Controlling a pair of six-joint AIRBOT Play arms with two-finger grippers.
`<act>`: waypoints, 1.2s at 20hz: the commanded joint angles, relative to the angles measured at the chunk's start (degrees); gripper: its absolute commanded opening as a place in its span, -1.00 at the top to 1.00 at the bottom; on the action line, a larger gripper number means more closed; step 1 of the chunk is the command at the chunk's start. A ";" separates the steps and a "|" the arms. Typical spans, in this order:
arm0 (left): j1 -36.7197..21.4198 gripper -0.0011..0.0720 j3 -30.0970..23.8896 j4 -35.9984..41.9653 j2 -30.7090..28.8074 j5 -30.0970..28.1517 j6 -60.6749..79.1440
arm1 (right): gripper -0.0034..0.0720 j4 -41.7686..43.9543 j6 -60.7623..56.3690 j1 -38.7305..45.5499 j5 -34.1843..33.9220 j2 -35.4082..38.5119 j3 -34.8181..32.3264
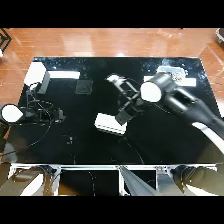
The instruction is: Fold the box and place the chain.
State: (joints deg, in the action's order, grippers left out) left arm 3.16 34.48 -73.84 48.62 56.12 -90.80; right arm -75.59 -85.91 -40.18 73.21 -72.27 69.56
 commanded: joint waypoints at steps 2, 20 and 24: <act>0.04 -0.60 -0.02 1.46 0.11 0.04 2.14 | 0.75 22.08 -10.60 3.98 -17.42 8.66 -18.45; 0.04 -0.60 -0.02 4.33 2.14 -0.20 4.96 | 0.85 46.58 -8.15 1.44 -39.54 4.44 -32.20; 0.04 -0.60 -0.02 4.35 2.14 -0.22 4.96 | 0.85 45.64 -8.15 1.44 -38.88 3.26 -32.20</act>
State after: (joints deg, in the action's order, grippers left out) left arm 3.18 34.48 -69.58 50.72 55.94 -85.91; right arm -29.36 -94.06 -38.68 33.65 -68.07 37.41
